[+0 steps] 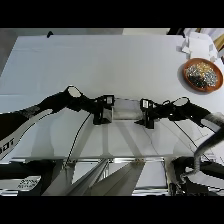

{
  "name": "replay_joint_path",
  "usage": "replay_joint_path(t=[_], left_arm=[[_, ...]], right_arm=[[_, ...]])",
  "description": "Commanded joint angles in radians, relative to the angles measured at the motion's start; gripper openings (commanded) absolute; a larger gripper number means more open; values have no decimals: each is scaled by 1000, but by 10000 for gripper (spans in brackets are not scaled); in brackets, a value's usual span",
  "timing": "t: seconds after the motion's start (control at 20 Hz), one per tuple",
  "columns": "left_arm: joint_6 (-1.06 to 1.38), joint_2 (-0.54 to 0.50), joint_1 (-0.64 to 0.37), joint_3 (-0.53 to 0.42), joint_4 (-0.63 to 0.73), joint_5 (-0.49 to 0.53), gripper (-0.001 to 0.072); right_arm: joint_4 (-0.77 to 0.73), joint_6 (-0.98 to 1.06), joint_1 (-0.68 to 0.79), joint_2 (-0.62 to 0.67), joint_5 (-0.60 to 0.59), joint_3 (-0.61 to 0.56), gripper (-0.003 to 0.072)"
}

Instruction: Fold the box and place the chain.

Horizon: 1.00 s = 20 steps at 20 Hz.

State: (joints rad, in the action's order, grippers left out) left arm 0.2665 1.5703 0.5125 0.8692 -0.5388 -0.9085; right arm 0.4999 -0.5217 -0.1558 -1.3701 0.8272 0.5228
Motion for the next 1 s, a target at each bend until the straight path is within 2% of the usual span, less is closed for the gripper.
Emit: replay_joint_path(t=[0.0,0.65,0.8,0.95], left_arm=[[7,3,7,1,49,2,703],[-1,-2,7,1,41,-12,704],[-6,-2,6,0,-14,-51,703],[-16,-2,14,0,-15,-78,702]], right_arm=[[0,0,-1,0,0,0,340],[0,0,-1,0,0,0,340],[0,0,-1,0,0,0,340],[0,0,-1,0,0,0,340]])
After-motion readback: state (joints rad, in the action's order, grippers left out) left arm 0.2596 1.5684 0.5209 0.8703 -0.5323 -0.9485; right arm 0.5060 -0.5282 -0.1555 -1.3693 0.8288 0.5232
